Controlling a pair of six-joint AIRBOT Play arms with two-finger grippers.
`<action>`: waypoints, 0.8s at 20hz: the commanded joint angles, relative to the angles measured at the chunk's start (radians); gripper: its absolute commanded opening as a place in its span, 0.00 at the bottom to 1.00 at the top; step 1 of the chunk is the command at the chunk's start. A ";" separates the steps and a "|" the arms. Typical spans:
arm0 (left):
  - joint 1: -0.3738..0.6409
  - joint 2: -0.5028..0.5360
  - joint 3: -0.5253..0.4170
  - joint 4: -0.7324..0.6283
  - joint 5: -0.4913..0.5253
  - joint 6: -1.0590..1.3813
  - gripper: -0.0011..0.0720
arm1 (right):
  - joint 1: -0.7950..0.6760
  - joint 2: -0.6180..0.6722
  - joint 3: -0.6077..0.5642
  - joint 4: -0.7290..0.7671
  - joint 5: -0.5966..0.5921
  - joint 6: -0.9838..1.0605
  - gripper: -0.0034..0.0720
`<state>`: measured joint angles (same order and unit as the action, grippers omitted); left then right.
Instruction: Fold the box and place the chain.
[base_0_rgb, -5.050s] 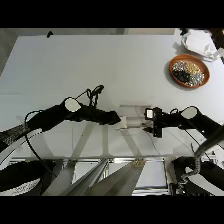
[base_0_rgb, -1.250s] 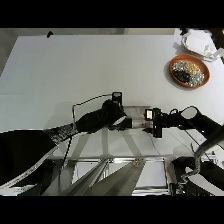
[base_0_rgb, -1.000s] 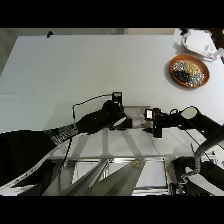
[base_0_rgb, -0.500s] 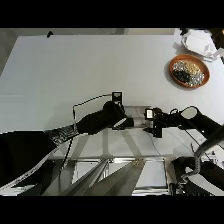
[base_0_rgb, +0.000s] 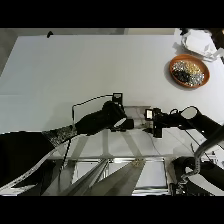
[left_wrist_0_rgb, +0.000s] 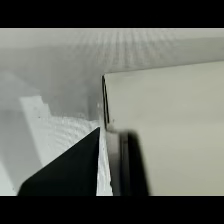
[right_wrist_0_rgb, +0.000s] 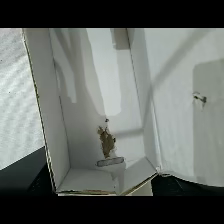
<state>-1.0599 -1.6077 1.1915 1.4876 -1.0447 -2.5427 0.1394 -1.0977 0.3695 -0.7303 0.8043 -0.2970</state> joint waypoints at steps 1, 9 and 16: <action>0.005 0.041 0.001 0.014 0.005 0.006 0.32 | 0.000 0.001 0.000 0.001 -0.002 0.000 0.58; 0.021 0.138 0.001 0.010 -0.009 0.197 0.32 | 0.000 0.001 0.000 0.001 -0.002 0.000 0.58; 0.063 0.303 -0.050 0.002 -0.032 0.754 0.50 | 0.000 0.001 0.000 0.001 -0.002 0.000 0.58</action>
<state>-1.0206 -1.3758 1.1713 1.4986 -1.0916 -2.1086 0.1390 -1.0977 0.3695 -0.7292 0.8017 -0.2962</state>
